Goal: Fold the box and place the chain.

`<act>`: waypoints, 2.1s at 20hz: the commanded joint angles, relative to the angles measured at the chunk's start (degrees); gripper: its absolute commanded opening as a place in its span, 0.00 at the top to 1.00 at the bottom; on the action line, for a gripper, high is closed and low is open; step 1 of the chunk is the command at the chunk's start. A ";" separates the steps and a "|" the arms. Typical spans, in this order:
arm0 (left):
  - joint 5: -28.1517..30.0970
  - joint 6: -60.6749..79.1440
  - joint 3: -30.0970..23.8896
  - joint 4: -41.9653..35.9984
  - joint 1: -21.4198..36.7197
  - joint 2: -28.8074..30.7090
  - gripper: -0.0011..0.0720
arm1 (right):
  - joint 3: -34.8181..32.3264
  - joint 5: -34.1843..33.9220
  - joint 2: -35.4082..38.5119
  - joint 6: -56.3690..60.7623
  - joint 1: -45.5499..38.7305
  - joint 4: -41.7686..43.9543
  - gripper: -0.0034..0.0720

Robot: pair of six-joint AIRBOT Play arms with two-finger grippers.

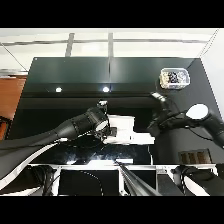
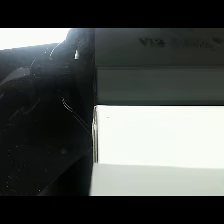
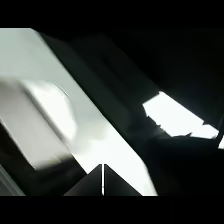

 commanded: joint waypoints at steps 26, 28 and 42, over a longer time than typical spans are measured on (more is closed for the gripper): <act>0.13 -0.07 0.02 0.09 -0.02 0.00 0.95 | -0.79 16.52 -17.70 3.43 -2.71 16.39 0.48; 0.13 -0.07 0.02 0.09 -0.02 0.00 0.95 | -0.72 18.67 -17.70 3.50 -2.56 16.65 0.12; -0.07 -0.04 0.02 0.09 -0.02 0.00 0.95 | 0.87 -4.02 -14.45 29.46 13.84 9.49 0.14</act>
